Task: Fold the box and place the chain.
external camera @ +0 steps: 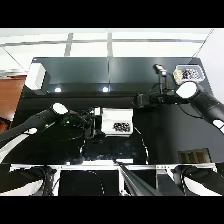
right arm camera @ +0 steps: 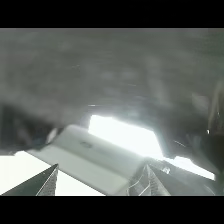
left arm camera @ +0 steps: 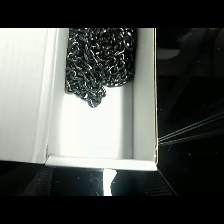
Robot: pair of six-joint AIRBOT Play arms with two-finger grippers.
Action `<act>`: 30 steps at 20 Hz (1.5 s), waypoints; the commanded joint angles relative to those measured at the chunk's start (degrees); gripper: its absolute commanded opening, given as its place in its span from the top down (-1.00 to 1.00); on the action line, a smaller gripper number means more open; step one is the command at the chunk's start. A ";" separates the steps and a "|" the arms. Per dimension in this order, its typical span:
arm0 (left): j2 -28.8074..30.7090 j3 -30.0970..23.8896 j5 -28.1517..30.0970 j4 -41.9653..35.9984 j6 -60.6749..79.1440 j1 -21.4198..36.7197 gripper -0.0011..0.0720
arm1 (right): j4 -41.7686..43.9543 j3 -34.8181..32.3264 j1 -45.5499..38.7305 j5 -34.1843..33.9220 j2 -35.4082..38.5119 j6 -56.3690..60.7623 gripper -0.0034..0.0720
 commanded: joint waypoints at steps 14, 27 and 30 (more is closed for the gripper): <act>-0.02 0.02 0.20 0.13 -0.02 -0.04 -0.11 | 4.96 1.29 7.69 14.51 -1.29 -50.38 -0.66; -0.02 0.02 0.20 0.13 -0.02 -0.04 -0.11 | 4.79 -0.48 7.72 11.39 -2.19 -50.69 -0.15; -0.02 0.02 0.20 0.13 -0.02 -0.04 -0.11 | 4.76 -0.48 7.72 11.61 -2.19 -50.66 0.31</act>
